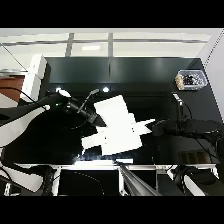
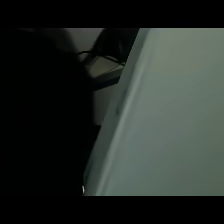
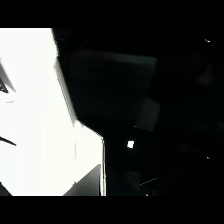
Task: Fold the box and place the chain.
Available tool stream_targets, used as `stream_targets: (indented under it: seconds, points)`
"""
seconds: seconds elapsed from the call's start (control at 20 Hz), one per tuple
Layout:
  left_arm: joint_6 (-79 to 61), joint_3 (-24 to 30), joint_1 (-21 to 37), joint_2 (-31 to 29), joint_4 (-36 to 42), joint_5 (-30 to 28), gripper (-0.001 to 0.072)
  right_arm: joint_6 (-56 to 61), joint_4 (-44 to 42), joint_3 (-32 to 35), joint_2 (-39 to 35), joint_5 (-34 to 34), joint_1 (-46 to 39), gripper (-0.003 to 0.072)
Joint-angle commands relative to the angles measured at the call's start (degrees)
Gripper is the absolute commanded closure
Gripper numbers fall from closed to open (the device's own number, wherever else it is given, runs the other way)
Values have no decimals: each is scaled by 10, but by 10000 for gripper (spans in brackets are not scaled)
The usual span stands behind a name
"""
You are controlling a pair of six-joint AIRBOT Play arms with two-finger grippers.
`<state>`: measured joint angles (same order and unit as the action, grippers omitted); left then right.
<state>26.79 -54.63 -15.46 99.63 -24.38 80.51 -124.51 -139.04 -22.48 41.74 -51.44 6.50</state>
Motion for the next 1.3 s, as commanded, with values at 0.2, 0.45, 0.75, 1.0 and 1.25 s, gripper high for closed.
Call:
stream_targets:
  seconds: [0.2, 0.45, 0.75, 1.0, 1.25]
  points:
    - [-46, -14, 0, 9, -6, 60, 678, 6, 1, 0, -1, -18, 0, 657]
    - [-36, -42, -10, -34, -73, 73, 685, 39, 121, -56, -1, -76, -40, -11]
    - [-133, 61, -108, -266, -178, -264, 683, -45, 198, -138, -1, -80, -66, -11]
    - [-277, 150, -120, -289, -189, -365, 677, -50, 153, -138, 0, 8, -65, -11]
    - [-353, 153, -120, -238, -137, -357, 677, -175, 137, -112, 0, 10, -34, -12]
